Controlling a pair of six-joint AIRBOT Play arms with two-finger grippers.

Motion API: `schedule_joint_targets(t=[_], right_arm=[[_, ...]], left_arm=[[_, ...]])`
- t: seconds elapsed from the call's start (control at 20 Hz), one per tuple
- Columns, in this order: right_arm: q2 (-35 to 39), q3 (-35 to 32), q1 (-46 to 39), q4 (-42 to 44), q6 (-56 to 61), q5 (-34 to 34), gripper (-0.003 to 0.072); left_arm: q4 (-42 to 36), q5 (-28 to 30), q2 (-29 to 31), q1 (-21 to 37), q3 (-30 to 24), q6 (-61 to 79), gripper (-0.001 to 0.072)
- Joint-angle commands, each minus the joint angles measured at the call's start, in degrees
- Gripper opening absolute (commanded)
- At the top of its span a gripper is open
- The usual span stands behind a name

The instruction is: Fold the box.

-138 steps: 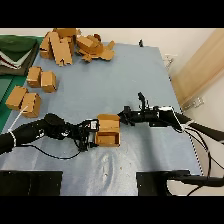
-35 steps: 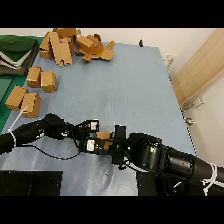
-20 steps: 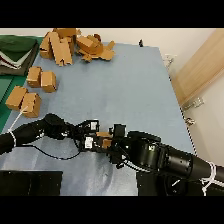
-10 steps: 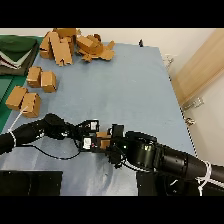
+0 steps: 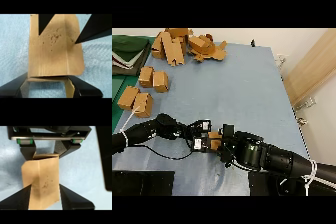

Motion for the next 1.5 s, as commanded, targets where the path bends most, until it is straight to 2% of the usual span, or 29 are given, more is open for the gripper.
schedule_joint_targets(t=[0.0, 0.3, 0.35, 0.5, 0.55, 0.85, 1.15, 1.35, 1.45], right_arm=[[-0.42, 0.07, 0.02, -4.0, 0.04, -0.02, 0.0508], [-0.37, 0.22, 0.11, -4.07, 0.07, 0.28, 0.0484], [-0.22, 0.52, 0.35, -3.15, 0.09, 0.68, 0.0534], [1.6, 0.79, 1.9, 0.37, 2.21, 1.57, 0.0562], [1.9, 0.76, 1.92, 2.12, 2.25, 2.03, 0.0661], [0.85, 0.59, 1.88, 2.71, 2.19, 0.46, 0.0661], [-2.05, 0.7, 1.88, -4.76, 2.23, -0.02, 0.0661], [-2.01, 0.85, 1.95, -2.54, 2.69, 0.35, 0.0661], [-1.11, 1.6, 2.49, 3.32, 2.6, 0.87, 0.066]], left_arm=[[0.02, 0.0, 0.0, 0.0, 0.0, 0.0, 0.0456], [0.02, -0.02, 0.0, 0.0, 0.0, 0.0, 0.0456], [0.02, -0.02, 0.0, 0.0, 0.0, 0.0, 0.0456], [0.02, 0.02, 0.0, 0.0, 0.0, 0.0, 0.0456], [0.02, 0.02, 0.0, 0.0, 0.0, 0.0, 0.0456], [0.02, 0.02, 0.0, 0.0, 0.0, 0.0, 0.0456], [0.02, -0.09, 0.0, 0.0, 0.0, 0.0, 0.0456], [0.02, -0.09, 0.0, 0.0, 0.0, -0.02, 0.0456], [0.02, -0.09, 0.0, 0.0, 0.0, -0.02, 0.0456]])
